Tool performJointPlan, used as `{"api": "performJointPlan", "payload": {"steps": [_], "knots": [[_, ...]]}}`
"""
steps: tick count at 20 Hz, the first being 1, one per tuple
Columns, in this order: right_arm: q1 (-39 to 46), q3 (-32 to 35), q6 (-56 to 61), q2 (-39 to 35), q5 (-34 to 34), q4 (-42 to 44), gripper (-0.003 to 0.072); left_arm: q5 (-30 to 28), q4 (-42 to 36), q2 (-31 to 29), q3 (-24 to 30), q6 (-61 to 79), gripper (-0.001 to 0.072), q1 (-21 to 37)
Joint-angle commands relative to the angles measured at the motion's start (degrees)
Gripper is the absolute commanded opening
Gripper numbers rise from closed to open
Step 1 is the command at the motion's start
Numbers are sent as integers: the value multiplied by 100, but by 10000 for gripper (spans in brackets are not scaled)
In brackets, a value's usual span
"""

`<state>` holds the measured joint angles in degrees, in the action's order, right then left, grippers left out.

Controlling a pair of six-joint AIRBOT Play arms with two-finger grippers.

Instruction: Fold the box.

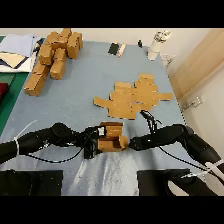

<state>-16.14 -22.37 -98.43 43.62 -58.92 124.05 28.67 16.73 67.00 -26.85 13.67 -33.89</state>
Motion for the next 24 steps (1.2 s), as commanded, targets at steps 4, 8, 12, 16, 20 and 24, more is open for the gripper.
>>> {"api": "performJointPlan", "payload": {"steps": [4, 8, 12, 16, 20, 24], "knots": [[-2, -289, -166, -42, -2, 459, 340, -2, 2, 2, 0, 2, 475, 2], [-2, -323, -151, -35, 20, 483, 347, -2, 2, 2, 0, 2, 475, 4], [-4, -321, -144, 221, 74, 481, 384, -2, 2, 2, 0, 2, 475, 4], [-437, -577, -11, 647, 173, 413, 383, 0, 2, 2, 0, 2, 475, 2], [-1727, -1191, 1740, 1012, 409, -1060, 383, -2, 0, 2, 0, 0, 475, 4], [-2721, -1770, 3429, 1639, 131, -2601, 383, 0, 0, 2, 0, 2, 475, 2]]}}
